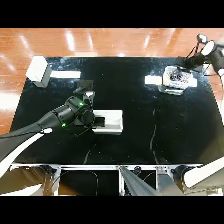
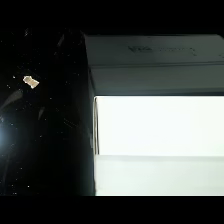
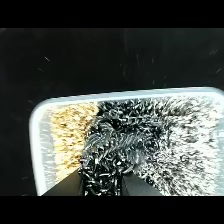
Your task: Fold the box and place the chain.
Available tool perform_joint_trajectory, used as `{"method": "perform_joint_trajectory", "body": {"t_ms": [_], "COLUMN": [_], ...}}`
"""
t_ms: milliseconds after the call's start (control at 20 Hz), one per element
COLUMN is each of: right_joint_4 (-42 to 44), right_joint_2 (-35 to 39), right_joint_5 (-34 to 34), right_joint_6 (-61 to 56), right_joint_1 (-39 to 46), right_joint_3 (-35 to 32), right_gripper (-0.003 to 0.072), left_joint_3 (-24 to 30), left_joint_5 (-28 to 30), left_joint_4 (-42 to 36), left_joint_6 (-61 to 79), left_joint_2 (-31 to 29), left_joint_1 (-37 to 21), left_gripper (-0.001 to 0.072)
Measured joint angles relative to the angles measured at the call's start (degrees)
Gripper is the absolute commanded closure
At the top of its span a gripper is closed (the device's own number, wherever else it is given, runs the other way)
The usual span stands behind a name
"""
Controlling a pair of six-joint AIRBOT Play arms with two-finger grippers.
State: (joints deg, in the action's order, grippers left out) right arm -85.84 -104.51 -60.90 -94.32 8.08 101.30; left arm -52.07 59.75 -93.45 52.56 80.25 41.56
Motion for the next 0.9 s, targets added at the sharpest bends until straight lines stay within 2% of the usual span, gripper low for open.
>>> {"method": "perform_joint_trajectory", "body": {"t_ms": [500, 900], "right_joint_4": [-0.17, 0.33], "right_joint_2": [21.18, 38.49], "right_joint_5": [-3.06, -14.36], "right_joint_6": [1.84, 6.23], "right_joint_1": [0.0, -3.41], "right_joint_3": [0.17, -1.66], "right_gripper": [0.0666, 0.0664], "left_joint_3": [0.0, 0.0], "left_joint_5": [-0.02, -0.17], "left_joint_4": [0.02, 0.02], "left_joint_6": [0.0, -0.02], "left_joint_2": [0.0, 0.0], "left_joint_1": [0.0, 0.0], "left_gripper": [0.0686, 0.0686]}}
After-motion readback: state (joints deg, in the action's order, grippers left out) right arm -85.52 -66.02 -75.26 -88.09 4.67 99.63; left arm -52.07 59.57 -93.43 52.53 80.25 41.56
